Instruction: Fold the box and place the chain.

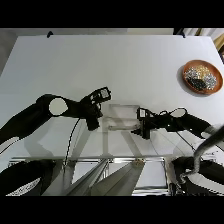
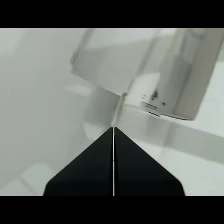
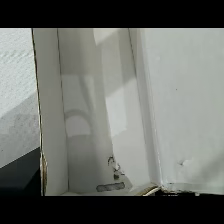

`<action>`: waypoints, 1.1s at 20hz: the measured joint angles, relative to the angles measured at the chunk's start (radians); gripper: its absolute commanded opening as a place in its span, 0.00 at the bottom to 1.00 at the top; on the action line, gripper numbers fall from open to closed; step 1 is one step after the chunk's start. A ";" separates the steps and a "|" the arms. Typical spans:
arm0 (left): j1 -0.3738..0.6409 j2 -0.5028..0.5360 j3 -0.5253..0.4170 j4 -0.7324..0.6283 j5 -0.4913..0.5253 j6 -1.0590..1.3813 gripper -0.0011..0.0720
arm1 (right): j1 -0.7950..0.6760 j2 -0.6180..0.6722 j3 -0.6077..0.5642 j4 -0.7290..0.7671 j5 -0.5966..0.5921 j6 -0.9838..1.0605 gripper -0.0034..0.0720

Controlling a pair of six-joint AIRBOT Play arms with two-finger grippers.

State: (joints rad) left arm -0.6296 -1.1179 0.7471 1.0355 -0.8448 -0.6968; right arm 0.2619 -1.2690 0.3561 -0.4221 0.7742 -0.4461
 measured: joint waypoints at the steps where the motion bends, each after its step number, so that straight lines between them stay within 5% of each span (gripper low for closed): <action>1: 0.000 0.001 -0.015 -0.023 -0.005 0.018 0.02 | 0.000 0.000 0.000 0.000 0.000 0.000 0.58; 12: -0.008 -0.104 -0.077 -0.055 -0.035 0.138 0.04 | 0.000 0.000 0.000 0.000 0.000 0.000 0.58; 14: -0.008 -0.117 -0.078 -0.036 -0.035 0.173 0.17 | 0.000 0.000 0.000 0.000 0.000 0.000 0.58; 17: -0.008 -0.127 -0.078 -0.019 0.004 0.258 0.49 | 0.000 0.000 0.000 0.000 0.000 0.000 0.58; 22: -0.008 -0.132 -0.078 -0.013 0.112 0.403 0.50 | 0.000 0.000 0.000 0.000 0.000 0.000 0.58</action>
State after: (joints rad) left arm -0.6376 -1.2499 0.6693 1.0225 -0.7326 -0.2939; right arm 0.2623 -1.2690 0.3561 -0.4221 0.7742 -0.4461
